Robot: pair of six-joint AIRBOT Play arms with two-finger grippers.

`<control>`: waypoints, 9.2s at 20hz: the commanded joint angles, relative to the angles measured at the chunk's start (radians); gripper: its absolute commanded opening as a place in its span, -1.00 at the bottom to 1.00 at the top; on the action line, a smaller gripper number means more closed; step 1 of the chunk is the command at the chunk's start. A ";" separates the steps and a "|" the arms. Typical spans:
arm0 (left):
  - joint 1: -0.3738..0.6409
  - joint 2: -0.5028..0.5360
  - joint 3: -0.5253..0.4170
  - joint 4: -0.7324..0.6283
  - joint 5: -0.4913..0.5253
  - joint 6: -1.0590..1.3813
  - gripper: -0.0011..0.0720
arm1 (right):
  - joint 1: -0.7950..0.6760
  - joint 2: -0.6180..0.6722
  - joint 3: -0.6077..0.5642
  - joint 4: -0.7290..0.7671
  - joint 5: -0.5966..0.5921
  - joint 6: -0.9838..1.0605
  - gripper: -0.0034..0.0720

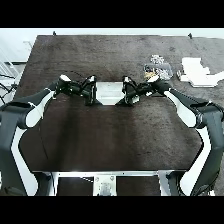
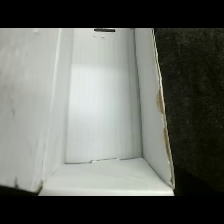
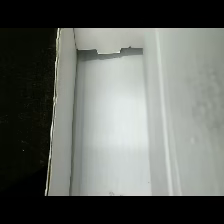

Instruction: Fold the box and place the chain.

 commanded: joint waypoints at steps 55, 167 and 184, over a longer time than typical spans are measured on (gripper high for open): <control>0.000 -0.001 0.000 0.001 0.014 0.000 0.26 | -0.020 0.208 -0.010 0.109 -0.111 0.302 -0.88; 0.000 -0.001 0.000 0.001 0.014 0.000 0.25 | -0.052 0.311 -0.216 -0.111 -0.139 1.239 0.31; 0.000 -0.001 0.000 0.001 0.014 0.000 0.25 | 0.061 0.292 -0.144 -0.265 -0.184 1.497 0.54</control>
